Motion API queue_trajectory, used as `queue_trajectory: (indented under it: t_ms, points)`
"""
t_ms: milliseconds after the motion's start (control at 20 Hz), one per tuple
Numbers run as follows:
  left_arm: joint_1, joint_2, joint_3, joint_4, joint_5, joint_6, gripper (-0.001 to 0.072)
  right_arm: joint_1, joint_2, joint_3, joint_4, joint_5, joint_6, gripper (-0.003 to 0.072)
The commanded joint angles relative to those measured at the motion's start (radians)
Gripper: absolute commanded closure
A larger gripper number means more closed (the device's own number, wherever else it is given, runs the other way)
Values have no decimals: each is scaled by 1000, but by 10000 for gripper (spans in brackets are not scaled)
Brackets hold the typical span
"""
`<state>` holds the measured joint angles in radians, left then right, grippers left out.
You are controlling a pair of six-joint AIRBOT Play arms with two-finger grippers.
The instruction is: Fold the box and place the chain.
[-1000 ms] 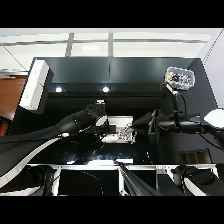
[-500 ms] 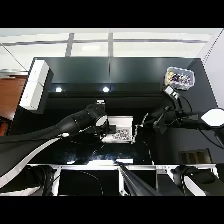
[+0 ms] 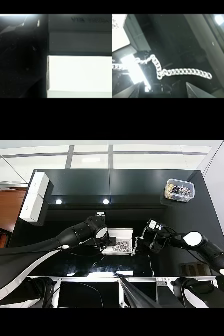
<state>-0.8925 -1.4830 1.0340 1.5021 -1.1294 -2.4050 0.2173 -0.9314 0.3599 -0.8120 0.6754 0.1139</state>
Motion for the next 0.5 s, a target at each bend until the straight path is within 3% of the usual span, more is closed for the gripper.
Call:
queue_trajectory:
  t_ms: [0,450]
  points:
    - [0,-1,0,0,0,0,675,16,-64,-10,127,-52,-129,44]
    - [0,-1,0,0,1,0,675,16,-121,-10,158,-87,-161,44]
